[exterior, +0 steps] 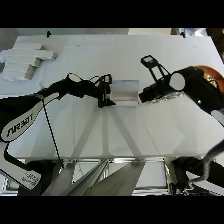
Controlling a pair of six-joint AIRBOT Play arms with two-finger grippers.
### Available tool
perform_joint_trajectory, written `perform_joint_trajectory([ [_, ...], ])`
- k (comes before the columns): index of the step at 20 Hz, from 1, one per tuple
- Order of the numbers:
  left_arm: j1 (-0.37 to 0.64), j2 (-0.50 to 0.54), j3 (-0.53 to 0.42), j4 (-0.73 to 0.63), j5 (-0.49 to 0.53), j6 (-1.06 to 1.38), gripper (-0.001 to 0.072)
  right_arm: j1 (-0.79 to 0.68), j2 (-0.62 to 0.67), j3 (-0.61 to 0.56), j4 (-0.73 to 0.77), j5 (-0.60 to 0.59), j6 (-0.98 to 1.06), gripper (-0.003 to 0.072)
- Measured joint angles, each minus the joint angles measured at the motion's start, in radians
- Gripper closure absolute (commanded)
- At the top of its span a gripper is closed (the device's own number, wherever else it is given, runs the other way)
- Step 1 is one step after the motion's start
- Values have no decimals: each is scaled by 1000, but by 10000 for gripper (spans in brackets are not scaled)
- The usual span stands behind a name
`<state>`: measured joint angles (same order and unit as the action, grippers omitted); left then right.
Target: Fold the box and place the chain.
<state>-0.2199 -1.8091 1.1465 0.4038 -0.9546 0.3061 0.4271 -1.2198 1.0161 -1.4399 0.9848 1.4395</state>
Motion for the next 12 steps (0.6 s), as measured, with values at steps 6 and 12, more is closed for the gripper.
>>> perform_joint_trajectory([
  [6, 0, 0, 0, 0, 0, 0, 433, 79, -15, 4, 85, -153, 0, 669],
  [12, 0, 0, 0, 0, 0, 0, 433, 114, -68, 11, 169, -282, -1, 669],
])
